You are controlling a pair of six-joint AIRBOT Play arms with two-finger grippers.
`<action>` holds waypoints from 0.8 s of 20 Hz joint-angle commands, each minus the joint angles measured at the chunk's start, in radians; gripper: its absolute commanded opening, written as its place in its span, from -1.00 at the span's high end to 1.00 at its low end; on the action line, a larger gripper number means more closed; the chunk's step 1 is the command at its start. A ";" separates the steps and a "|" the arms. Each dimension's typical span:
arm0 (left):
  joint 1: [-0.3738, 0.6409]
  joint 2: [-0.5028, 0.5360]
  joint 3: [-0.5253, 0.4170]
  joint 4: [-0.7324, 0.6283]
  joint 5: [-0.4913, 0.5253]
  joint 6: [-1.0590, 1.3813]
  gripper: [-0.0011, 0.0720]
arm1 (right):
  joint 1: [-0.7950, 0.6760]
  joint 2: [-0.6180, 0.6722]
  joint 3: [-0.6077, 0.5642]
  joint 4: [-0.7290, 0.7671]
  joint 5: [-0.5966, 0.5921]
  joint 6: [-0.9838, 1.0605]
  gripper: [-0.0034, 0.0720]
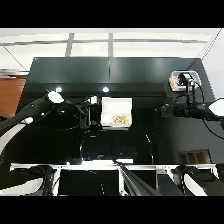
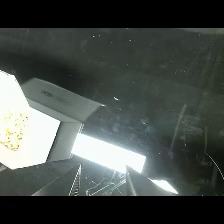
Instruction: Fold the box and place the chain.
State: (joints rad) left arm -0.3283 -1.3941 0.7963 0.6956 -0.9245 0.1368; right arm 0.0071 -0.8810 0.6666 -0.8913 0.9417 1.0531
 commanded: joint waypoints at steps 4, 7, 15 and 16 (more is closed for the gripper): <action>-0.022 -0.066 0.034 -0.014 -0.009 0.043 -0.97 | 0.000 0.000 0.000 0.000 0.000 0.006 0.02; -0.048 -0.070 0.034 -0.020 0.033 0.043 -0.97 | 0.000 0.000 0.000 0.000 0.000 0.006 0.02; -0.106 -0.083 0.035 -0.020 0.071 0.038 -0.32 | 0.000 -0.001 0.000 0.000 -0.001 0.006 0.02; -0.106 -0.083 0.035 -0.020 0.063 0.038 -0.30 | 0.006 -0.004 0.000 0.002 -0.008 0.006 0.02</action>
State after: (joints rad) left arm -0.4271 -1.4754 0.8303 0.6735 -0.8558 0.1780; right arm 0.0074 -0.8822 0.6666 -0.8909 0.9401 1.0592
